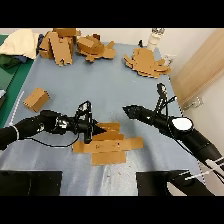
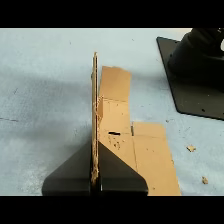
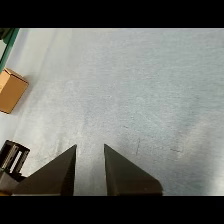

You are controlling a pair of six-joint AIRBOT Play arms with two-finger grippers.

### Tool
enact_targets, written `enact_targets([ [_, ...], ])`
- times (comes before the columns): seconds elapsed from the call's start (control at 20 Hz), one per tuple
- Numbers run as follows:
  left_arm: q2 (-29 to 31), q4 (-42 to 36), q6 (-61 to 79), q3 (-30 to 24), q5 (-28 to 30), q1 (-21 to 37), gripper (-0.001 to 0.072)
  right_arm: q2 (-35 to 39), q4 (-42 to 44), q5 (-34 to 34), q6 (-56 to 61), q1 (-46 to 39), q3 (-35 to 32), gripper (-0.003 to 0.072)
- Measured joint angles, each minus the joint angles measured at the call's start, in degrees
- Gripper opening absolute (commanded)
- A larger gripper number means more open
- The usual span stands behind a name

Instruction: Fold the box.

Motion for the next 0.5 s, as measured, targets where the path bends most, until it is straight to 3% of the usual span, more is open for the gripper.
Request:
enact_targets([
  [0.5, -0.7, 2.9, -2.9, 0.0, -2.8, 0.0, 0.0012, 0.0, -0.6, -0.2, 0.0, 0.0, 0.0, 0.0268],
])
